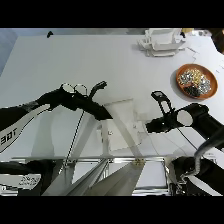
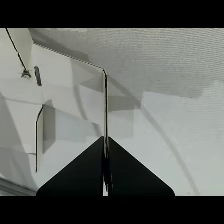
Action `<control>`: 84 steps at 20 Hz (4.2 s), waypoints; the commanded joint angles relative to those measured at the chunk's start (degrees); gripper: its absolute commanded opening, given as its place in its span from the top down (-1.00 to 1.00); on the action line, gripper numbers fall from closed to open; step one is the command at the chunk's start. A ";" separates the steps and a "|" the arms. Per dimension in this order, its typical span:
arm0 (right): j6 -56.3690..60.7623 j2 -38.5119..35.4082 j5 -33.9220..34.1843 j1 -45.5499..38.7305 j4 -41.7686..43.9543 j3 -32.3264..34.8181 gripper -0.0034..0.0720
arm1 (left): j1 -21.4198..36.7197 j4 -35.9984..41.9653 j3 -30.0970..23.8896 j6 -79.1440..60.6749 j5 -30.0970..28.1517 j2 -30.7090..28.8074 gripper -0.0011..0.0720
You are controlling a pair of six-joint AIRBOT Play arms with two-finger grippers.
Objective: Fold the box and place the chain.
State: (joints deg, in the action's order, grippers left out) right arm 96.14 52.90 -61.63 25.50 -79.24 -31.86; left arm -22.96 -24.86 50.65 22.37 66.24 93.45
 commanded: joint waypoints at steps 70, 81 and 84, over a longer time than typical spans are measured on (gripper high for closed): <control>-11.23 -14.80 -4.85 0.04 -3.10 -9.35 0.82 | -7.50 -6.01 9.20 -28.76 -16.72 0.28 0.94; -51.12 -14.78 5.25 0.02 9.86 5.95 0.87 | -7.50 -6.01 9.20 -28.74 -16.70 0.28 0.94; -55.63 -14.75 13.22 0.26 11.61 9.09 0.87 | -7.50 -6.01 9.20 -28.74 -16.72 0.28 0.94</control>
State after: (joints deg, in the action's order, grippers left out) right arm 47.11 38.15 -54.74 25.58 -69.82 -25.50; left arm -30.44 -30.87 59.83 -6.37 49.54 93.71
